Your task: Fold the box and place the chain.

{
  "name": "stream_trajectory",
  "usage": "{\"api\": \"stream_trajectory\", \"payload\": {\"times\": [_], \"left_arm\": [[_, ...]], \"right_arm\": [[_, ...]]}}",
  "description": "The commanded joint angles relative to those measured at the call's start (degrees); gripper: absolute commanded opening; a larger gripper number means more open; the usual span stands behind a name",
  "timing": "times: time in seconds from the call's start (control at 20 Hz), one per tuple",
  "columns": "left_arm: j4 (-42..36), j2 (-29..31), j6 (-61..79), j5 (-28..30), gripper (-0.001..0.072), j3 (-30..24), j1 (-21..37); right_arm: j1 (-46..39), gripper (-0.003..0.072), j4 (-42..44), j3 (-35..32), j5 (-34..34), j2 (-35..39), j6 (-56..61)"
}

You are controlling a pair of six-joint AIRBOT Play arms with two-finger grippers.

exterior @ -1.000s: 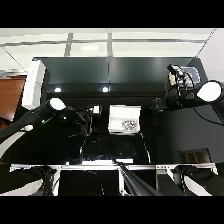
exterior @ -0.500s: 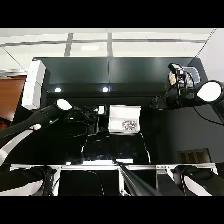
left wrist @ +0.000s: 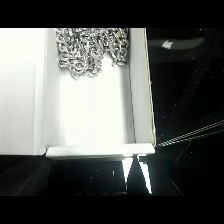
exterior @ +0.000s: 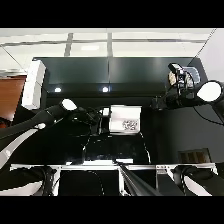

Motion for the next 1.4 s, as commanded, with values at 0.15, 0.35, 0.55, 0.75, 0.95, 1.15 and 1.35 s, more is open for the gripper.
{"api": "stream_trajectory", "payload": {"times": [0.15,0.35,0.55,0.75,0.95,1.15,1.35], "left_arm": [[0.2,-0.8,-1.6,1.4,0.0691,1.0,-1.7],[0.5,-0.8,-1.7,2.3,0.0449,1.0,-2.3],[0.5,-0.8,-1.7,2.4,0.0418,1.0,-2.3],[0.5,-0.8,-1.7,2.4,0.0418,1.0,-2.3],[0.5,-0.8,-1.7,2.4,0.0418,1.0,-2.3],[0.5,-0.8,-1.7,2.4,0.0418,1.0,-2.3],[0.5,-0.8,-1.7,2.4,0.0418,1.0,-2.3]], "right_arm": [[0.1,0.0398,0.0,0.0,-2.0,0.0,0.0],[0.1,0.0402,0.0,-1.5,-10.0,-0.8,0.0],[-0.3,0.072,7.0,-1.5,-16.7,-6.6,-2.8],[1.9,0.0718,23.3,-1.5,-11.0,-11.4,-33.5],[2.7,0.0718,22.6,-0.3,-2.3,-9.3,-56.2],[2.9,0.0718,21.2,-0.2,4.8,-7.7,-63.2],[4.4,0.0718,21.0,-3.9,4.6,-7.7,-68.8]]}}
